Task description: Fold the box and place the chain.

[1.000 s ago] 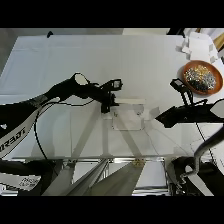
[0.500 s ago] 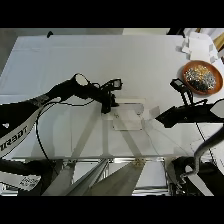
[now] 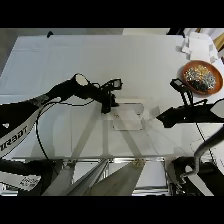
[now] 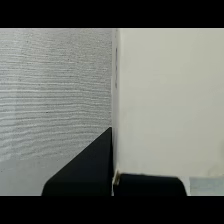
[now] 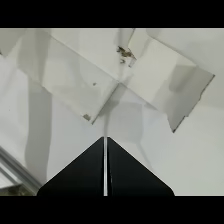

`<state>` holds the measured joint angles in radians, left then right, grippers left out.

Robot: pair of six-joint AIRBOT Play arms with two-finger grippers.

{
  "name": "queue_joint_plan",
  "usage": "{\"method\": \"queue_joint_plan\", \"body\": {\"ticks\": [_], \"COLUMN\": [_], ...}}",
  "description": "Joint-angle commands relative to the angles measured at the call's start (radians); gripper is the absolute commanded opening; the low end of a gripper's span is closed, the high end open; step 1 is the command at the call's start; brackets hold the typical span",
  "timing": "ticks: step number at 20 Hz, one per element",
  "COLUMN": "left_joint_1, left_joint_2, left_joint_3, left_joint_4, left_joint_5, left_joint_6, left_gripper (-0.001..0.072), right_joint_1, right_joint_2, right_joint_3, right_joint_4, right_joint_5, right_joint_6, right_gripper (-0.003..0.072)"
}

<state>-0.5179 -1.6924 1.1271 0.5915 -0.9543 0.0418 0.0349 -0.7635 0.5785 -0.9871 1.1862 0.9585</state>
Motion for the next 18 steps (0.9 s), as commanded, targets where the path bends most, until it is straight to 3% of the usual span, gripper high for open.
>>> {"method": "queue_joint_plan", "body": {"ticks": [1, 5, 6, 7, 10, 11, 15, 18], "left_joint_1": [-0.001, -0.001, -0.001, -0.001, -0.001, -0.001, -0.001, -0.001], "left_joint_2": [0.0, 0.0, 0.0, 0.0, 0.0, 0.0, 0.0, 0.0], "left_joint_3": [0.0, 0.0, 0.0, 0.0, 0.0, 0.0, 0.0, 0.0], "left_joint_4": [0.0, 0.0, 0.0, 0.0, 0.0, 0.0, 0.0, 0.0], "left_joint_5": [0.0, 0.0, 0.0, 0.0, 0.0, 0.0, 0.0, 0.0], "left_joint_6": [0.001, 0.001, 0.001, 0.001, 0.001, 0.001, 0.001, 0.001], "left_gripper": [0.0011, 0.0011, 0.0011, 0.0011, 0.0011, 0.0011, 0.0011, 0.0011], "right_joint_1": [0.019, 0.18, 0.22, 0.262, 0.34, 0.34, 0.34, 0.34], "right_joint_2": [-0.002, -0.003, -0.003, -0.003, -0.003, -0.003, -0.003, -0.003], "right_joint_3": [0.001, 0.0, 0.0, 0.0, -0.002, -0.008, -0.133, -0.201], "right_joint_4": [0.084, 0.05, 0.043, 0.028, -0.094, -0.134, -0.248, -0.246], "right_joint_5": [-0.005, -0.051, -0.05, -0.051, -0.063, -0.073, -0.198, -0.259], "right_joint_6": [-0.108, -0.351, -0.41, -0.461, -0.5, -0.498, -0.5, -0.528], "right_gripper": [0.0016, 0.002, 0.0092, 0.0227, 0.0498, 0.0556, 0.0585, 0.0585]}}
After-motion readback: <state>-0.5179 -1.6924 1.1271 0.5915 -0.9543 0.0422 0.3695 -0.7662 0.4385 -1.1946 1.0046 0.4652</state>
